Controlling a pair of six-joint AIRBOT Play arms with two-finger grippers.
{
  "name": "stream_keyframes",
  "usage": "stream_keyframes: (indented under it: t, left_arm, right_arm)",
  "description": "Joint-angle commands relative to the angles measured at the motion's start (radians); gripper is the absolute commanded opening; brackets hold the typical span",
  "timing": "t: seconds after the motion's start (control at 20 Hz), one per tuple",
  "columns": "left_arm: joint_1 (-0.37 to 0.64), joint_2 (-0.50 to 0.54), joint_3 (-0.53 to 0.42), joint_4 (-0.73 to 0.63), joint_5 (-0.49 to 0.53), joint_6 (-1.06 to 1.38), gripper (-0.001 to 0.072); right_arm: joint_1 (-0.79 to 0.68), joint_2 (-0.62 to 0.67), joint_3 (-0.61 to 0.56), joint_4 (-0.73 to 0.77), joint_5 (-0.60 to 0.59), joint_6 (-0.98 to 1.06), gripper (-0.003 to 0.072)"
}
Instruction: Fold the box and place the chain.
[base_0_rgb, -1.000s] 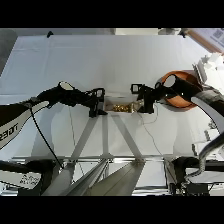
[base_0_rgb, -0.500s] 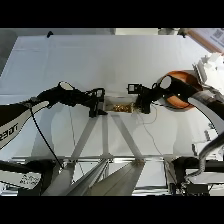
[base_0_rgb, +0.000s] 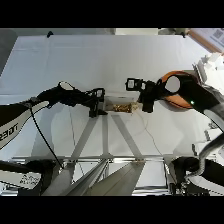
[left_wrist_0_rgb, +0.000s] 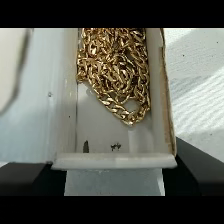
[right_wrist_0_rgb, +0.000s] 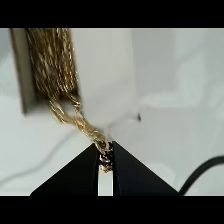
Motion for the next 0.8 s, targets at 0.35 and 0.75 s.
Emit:
stream_keyframes:
  t: [0.35, 0.75]
  left_arm:
    - [0.0, 0.001, 0.0, 0.0, 0.0, 0.0, 0.0387]
    - [0.0, 0.001, 0.0, 0.0, 0.0, 0.0, 0.0387]
  right_arm:
    - [0.183, 0.08, 0.158, 0.005, -0.07, 0.394, 0.001]
    - [0.187, 0.077, 0.18, 0.087, -0.102, 0.536, 0.0011]
